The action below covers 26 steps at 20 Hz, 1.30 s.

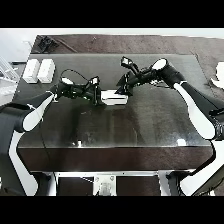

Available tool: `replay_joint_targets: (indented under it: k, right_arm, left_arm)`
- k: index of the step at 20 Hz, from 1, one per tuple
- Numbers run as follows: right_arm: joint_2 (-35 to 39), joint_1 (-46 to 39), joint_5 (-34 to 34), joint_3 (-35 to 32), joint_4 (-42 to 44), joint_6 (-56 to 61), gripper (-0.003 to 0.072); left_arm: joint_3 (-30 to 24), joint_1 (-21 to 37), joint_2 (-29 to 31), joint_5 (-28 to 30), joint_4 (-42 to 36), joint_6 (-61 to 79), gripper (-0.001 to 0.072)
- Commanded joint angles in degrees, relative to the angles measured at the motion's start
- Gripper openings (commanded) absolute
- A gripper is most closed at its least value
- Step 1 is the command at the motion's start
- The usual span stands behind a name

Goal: Fold the box and place the chain.

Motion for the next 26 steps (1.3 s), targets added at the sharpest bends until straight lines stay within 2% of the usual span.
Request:
replay_joint_targets:
  k: [1, 12, 20, 26]
  right_arm:
    - [-0.02, 0.33, -0.31, -0.57, 0.15, 0.48, 0.0492]
    - [0.02, 0.96, 0.28, -5.64, 1.46, 0.48, 0.0493]
    - [3.78, -1.29, 0.87, -5.62, 8.33, -2.99, 0.0505]
    - [4.15, -1.22, 2.4, -5.77, 8.52, -4.68, 0.0493]
  left_arm:
    - [-0.02, -0.04, 0.0, -0.13, 0.07, 0.09, 0.0524]
    - [-0.02, -0.04, 0.0, -0.09, 0.07, 0.09, 0.0524]
    - [-0.02, -0.04, 0.0, -0.09, 0.07, 0.09, 0.0524]
    - [-0.02, -0.04, 0.0, -0.09, 0.07, 0.09, 0.0524]
